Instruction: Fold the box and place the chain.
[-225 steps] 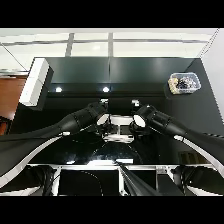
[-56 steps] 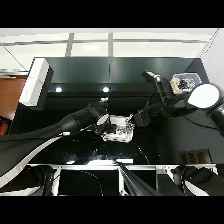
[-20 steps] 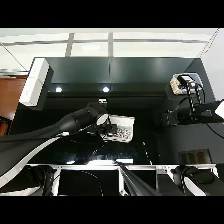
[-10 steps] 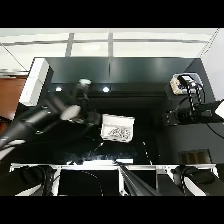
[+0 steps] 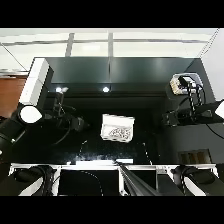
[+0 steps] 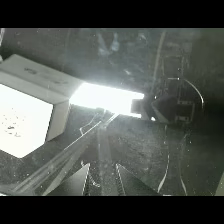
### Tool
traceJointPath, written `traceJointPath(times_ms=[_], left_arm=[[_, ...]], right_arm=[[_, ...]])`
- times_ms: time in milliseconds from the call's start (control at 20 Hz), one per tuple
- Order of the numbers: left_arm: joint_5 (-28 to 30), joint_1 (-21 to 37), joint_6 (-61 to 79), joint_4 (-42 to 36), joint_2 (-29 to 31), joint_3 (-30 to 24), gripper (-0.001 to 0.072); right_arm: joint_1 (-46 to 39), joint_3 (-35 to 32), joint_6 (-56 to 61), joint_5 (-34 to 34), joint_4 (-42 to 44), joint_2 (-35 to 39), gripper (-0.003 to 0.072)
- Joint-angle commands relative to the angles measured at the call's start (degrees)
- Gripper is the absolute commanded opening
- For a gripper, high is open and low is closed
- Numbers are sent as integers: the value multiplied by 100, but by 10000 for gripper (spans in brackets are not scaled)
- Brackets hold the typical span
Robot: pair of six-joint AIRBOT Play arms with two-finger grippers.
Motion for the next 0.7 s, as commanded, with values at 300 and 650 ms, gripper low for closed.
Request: traceJointPath(times_ms=[300,650], left_arm=[[133,-522,7455,-927,24,-614,709],[732,-459,8439,-1401,-1268,-214,709]], right_arm=[[0,0,59,24,2,4,197],[0,0,59,26,282,4,197]])
